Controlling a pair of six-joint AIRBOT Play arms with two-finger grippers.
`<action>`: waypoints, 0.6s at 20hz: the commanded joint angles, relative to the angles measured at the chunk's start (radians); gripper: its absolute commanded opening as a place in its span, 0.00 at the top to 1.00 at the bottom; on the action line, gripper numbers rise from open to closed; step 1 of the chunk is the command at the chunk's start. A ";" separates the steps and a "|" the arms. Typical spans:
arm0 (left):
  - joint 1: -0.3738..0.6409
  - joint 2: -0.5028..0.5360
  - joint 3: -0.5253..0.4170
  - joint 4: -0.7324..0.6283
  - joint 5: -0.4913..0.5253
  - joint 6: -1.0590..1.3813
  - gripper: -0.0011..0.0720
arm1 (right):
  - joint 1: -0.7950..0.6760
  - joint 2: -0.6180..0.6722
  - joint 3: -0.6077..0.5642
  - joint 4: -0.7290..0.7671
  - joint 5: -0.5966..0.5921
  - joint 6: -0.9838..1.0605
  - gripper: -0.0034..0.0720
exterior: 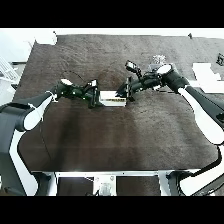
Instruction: Fold the box and place the chain.
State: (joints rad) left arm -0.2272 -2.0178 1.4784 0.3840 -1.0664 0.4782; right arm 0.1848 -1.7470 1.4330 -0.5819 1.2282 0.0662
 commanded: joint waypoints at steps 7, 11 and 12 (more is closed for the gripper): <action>0.001 0.001 0.000 0.000 -0.001 0.001 0.49 | -0.001 0.002 0.067 0.132 -0.009 -0.117 0.64; 0.001 0.001 0.000 0.000 -0.001 0.001 0.49 | -0.001 -0.003 0.067 0.136 -0.095 -0.127 0.64; 0.001 0.001 0.000 0.000 -0.001 0.001 0.49 | -0.001 -0.006 0.067 0.134 -0.093 -0.127 0.64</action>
State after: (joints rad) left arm -0.2272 -2.0178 1.4784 0.3843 -1.0676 0.4786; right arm 0.1844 -1.7481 1.4952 -0.4587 1.1690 -0.0475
